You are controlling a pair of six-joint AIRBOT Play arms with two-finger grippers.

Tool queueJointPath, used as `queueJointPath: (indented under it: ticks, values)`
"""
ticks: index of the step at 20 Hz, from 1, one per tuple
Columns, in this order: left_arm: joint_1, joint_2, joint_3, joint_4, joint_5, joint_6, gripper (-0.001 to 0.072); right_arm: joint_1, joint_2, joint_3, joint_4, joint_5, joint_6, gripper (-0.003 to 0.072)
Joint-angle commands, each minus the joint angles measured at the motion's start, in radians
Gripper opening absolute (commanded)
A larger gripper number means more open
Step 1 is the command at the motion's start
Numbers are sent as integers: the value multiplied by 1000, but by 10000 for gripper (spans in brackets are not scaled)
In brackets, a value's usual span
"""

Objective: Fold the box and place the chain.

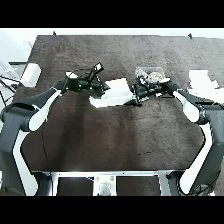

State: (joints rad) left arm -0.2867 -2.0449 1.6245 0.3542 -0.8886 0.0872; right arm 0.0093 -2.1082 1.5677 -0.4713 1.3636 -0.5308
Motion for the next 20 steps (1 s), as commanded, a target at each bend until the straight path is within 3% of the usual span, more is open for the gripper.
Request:
queueJointPath:
  ticks: [1,5,9,10,11,12,15,17,20]
  values:
    - [-3,-3,1,27,-10,-5,16,1,0,0,0,-1,-1,583]
    - [0,-2,62,42,-73,-13,17,1,0,0,0,-1,-1,583]
    - [60,65,150,143,-256,-121,19,1,0,0,0,-1,-1,583]
    - [84,94,152,149,-345,-124,57,1,0,0,0,-1,-2,583]
    - [102,109,152,164,-415,-133,403,1,0,0,0,-1,-1,583]
    - [108,126,154,199,-468,-167,536,1,0,0,0,-1,-2,583]
    - [76,134,152,435,-529,-235,538,2,0,0,0,-1,-1,583]
    - [32,134,131,548,-497,-267,538,2,0,0,0,-1,-2,583]
    - [-14,134,74,581,-393,-270,539,2,0,0,0,-1,-1,583]
